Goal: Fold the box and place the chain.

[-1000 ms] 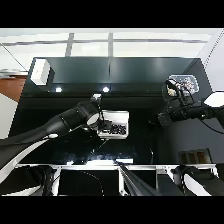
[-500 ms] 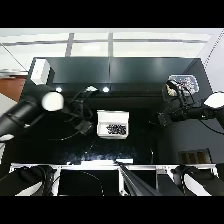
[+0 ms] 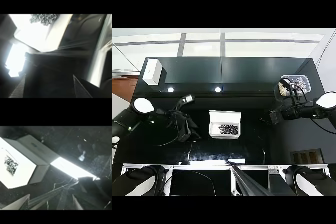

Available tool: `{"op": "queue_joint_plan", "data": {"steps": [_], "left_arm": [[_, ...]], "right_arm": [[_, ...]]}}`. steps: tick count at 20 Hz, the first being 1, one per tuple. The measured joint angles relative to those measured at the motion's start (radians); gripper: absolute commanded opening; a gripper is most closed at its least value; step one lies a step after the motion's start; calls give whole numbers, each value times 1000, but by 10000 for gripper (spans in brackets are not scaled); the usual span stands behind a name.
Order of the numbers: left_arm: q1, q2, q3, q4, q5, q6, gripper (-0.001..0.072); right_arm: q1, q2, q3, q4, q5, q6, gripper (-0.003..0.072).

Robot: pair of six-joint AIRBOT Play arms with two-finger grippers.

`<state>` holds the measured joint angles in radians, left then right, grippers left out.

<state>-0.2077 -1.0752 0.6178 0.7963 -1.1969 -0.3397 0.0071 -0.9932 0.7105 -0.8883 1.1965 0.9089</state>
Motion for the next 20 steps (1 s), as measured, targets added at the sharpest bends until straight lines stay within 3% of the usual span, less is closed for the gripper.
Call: {"op": "queue_joint_plan", "data": {"steps": [4, 9, 20], "left_arm": [[-23, -69, -29, -53, 119, 387, 719], [-47, -159, -37, -130, 209, 627, 718], [-56, -246, 8, -214, 184, 770, 716]], "right_arm": [[0, 0, 0, 0, -8, 0, 613], [0, 0, 0, 0, -11, 1, 613], [0, 0, 0, 1, -12, 2, 613]]}}
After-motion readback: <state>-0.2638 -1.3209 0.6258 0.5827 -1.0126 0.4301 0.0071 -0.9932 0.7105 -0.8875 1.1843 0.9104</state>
